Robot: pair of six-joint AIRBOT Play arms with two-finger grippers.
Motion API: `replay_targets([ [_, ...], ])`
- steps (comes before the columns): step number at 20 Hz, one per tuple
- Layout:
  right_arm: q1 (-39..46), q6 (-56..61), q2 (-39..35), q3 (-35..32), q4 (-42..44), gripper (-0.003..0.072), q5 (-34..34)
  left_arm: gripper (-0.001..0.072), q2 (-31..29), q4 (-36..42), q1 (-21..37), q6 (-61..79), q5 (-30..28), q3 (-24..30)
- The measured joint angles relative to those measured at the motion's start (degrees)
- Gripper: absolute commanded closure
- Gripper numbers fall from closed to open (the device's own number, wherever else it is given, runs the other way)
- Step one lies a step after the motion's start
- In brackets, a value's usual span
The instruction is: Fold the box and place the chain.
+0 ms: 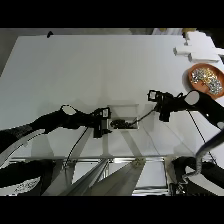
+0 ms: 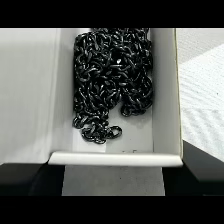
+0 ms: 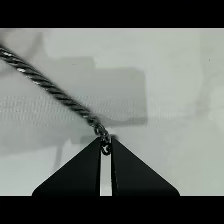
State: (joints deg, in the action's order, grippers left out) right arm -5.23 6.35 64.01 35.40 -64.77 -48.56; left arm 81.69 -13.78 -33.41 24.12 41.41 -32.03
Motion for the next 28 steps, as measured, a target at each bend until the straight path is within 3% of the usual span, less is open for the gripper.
replay_targets([
  [5,0.0,5.2,-10.4,0.0,2.9,0.067,-6.4,0.0573,0.0,0.0,0.0,0.0,0.0,0.0],
  [10,-1.0,7.0,-18.1,0.0,17.0,0.067,-12.0,0.0573,0.0,0.0,0.0,0.0,0.0,0.0],
  [14,-7.3,7.3,-19.9,0.0,25.4,0.067,-13.9,0.0573,0.0,0.0,0.0,0.0,0.0,0.0],
  [21,-20.6,8.3,-17.8,0.0,30.2,0.0669,-4.9,0.0573,0.0,0.0,0.0,0.0,0.0,0.0],
  [26,-23.9,9.9,-11.3,0.0,31.2,0.0665,0.2,0.0573,0.0,0.0,0.0,0.0,0.0,0.0],
  [27,-24.2,10.2,-9.6,0.0,31.2,0.0602,0.6,0.0573,0.0,0.0,0.0,0.0,0.0,0.0],
  [28,-24.3,10.6,-8.1,0.1,31.3,0.0481,1.0,0.0573,0.0,0.0,0.0,0.0,0.0,0.0],
])
